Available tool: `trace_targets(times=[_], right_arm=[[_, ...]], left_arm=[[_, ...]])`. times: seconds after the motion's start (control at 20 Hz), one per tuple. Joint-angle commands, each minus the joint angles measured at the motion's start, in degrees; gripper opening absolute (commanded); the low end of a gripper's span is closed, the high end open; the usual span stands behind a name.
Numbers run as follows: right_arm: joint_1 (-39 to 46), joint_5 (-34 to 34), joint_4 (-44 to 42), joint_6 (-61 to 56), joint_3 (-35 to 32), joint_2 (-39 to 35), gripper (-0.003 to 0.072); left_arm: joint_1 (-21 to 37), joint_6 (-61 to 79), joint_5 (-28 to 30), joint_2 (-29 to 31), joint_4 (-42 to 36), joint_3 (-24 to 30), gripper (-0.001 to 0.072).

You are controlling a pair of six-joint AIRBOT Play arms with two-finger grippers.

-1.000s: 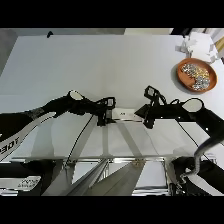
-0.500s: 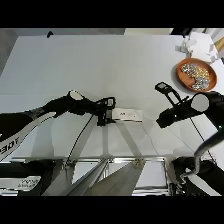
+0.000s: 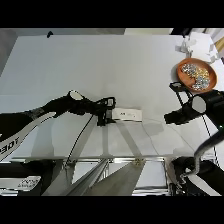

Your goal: Fold the box and place the chain.

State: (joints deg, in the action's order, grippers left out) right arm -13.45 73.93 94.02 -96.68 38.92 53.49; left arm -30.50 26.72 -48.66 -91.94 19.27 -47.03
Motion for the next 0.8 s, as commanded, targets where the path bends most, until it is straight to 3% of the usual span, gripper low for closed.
trace_targets(times=[0.0, 0.2, 0.35, 0.55, 0.75], right_arm=[[0.00, 0.22, 1.60, -5.57, -0.02, 0.04, 0.0020], [0.00, 0.15, 0.87, -5.55, -0.02, 0.02, 0.0023], [0.00, 0.22, 0.00, -5.51, 0.00, 0.02, 0.0022], [0.00, 0.22, 0.02, -5.51, 0.00, 0.02, 0.0022], [0.00, 0.22, 0.02, -5.51, 0.00, 0.02, 0.0022]], left_arm=[[0.04, 0.00, 0.00, 0.00, 0.02, -0.02, 0.0010], [0.13, -0.39, -0.61, 0.28, -0.76, -0.02, 0.0003], [4.15, -14.53, 3.30, 4.35, 5.07, -0.02, 0.0000], [17.22, -32.96, 6.86, 13.86, 20.02, -0.02, -0.0001], [33.70, -46.18, 5.44, 18.27, 25.66, 0.00, 0.0001]])
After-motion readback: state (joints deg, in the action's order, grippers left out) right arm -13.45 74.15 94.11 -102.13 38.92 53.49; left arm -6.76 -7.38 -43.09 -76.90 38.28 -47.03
